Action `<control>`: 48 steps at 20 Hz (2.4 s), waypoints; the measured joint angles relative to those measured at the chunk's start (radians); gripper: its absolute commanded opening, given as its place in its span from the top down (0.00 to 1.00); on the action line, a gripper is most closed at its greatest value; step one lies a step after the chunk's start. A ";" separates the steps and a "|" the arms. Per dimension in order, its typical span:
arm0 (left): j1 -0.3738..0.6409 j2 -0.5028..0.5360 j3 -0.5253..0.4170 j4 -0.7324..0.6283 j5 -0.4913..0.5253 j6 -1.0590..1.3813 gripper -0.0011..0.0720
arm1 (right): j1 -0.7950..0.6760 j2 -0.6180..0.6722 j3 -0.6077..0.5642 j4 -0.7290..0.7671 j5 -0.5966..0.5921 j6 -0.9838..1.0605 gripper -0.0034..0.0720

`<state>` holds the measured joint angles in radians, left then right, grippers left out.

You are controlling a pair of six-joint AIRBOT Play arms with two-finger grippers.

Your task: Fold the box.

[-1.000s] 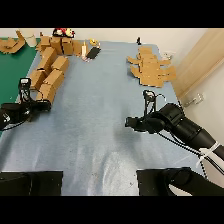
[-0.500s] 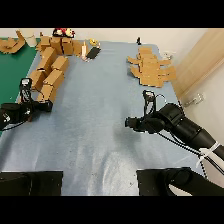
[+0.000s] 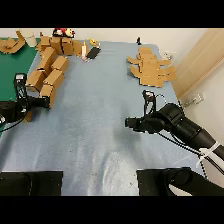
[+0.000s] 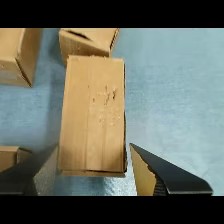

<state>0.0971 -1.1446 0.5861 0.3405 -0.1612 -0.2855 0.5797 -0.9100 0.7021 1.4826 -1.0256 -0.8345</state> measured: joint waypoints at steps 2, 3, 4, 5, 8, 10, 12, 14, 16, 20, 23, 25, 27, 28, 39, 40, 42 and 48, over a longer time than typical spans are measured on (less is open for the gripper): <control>0.000 0.036 0.000 0.000 -0.006 -0.003 0.04 | 0.000 0.000 0.000 0.009 0.000 -0.005 0.95; 0.000 0.057 0.000 0.000 -0.011 -0.003 0.04 | 0.000 0.000 0.000 0.013 0.000 -0.008 0.95; 0.000 0.080 0.000 0.000 -0.017 -0.003 0.04 | 0.000 0.000 0.000 0.014 0.000 -0.010 0.95; 0.000 0.107 0.000 0.000 -0.027 -0.003 0.04 | 0.000 0.000 0.000 0.015 0.000 -0.011 0.95; 0.000 0.190 0.000 0.001 -0.112 -0.022 0.26 | 0.000 0.000 0.000 0.021 0.000 -0.014 0.95; -0.005 0.237 0.000 -0.002 -0.223 -0.057 0.97 | 0.000 0.000 0.000 0.024 0.000 -0.015 0.95; -0.007 0.269 0.002 -0.005 -0.362 -0.084 0.97 | 0.000 0.000 0.002 0.035 0.000 -0.024 0.95; -0.015 0.285 0.008 -0.005 -0.515 -0.115 0.97 | 0.000 -0.001 0.010 0.048 0.002 -0.046 0.95; -0.039 0.290 0.029 0.016 -0.645 -0.168 0.97 | 0.000 -0.005 0.029 0.063 0.005 -0.077 0.95; -0.164 0.257 0.127 0.187 -0.810 -0.364 0.97 | 0.000 -0.047 0.114 0.104 -0.004 -0.169 0.95; -0.285 0.207 0.205 0.288 -0.869 -0.488 0.97 | 0.000 -0.116 0.207 0.136 -0.043 -0.243 0.95; -0.357 0.166 0.241 0.324 -0.890 -0.552 0.97 | 0.000 -0.170 0.270 0.156 -0.076 -0.292 0.95; -0.420 0.122 0.261 0.343 -0.912 -0.605 0.97 | 0.000 -0.224 0.325 0.179 -0.101 -0.337 0.95; -0.444 0.103 0.267 0.351 -0.917 -0.625 0.97 | 0.000 -0.246 0.346 0.190 -0.111 -0.354 0.95; -0.525 0.005 0.282 0.379 -0.924 -0.706 0.97 | 0.000 -0.321 0.418 0.230 -0.134 -0.413 0.95; -0.526 0.003 0.282 0.378 -0.923 -0.706 0.97 | 0.000 -0.322 0.419 0.230 -0.135 -0.414 0.95; -0.526 0.002 0.282 0.378 -0.922 -0.708 0.97 | 0.000 -0.322 0.420 0.230 -0.135 -0.415 0.95; -0.527 0.002 0.282 0.377 -0.922 -0.710 0.97 | 0.000 -0.323 0.420 0.231 -0.135 -0.415 0.95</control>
